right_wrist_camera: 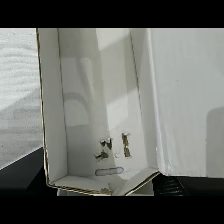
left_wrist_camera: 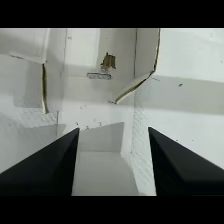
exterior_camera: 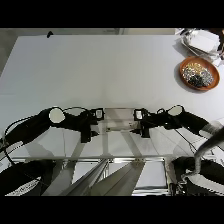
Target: Fold the box and place the chain.
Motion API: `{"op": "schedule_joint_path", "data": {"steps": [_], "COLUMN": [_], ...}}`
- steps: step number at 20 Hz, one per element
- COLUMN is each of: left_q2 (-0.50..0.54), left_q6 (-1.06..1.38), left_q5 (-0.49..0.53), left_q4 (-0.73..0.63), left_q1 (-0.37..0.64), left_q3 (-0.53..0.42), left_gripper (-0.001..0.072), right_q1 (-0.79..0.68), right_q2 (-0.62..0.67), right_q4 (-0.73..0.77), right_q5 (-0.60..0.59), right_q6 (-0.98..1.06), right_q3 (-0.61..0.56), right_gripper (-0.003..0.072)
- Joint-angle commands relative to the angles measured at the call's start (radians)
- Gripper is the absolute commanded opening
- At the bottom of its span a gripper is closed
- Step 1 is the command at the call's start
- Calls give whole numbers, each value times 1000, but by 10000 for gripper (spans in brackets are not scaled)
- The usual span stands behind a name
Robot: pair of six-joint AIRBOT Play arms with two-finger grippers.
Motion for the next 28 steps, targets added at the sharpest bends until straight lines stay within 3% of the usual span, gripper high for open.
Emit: {"op": "schedule_joint_path", "data": {"steps": [1,2,9,15,28], "left_q2": [0,0,0,-1,31], "left_q6": [74,75,170,282,231], "left_q5": [51,73,181,264,181], "left_q4": [3,4,-1,-71,-51], "left_q1": [-2,-2,-2,-70,-53], "left_q3": [-22,-34,-41,-41,-41], "left_gripper": [563,592,592,591,568], "right_q1": [0,0,0,0,0], "right_q2": [1,1,1,1,1], "right_q4": [0,0,0,0,0], "right_q5": [0,0,0,0,0], "right_q6": [0,0,0,0,0], "right_q3": [1,1,1,1,1], "right_gripper": [397,397,397,397,397]}}
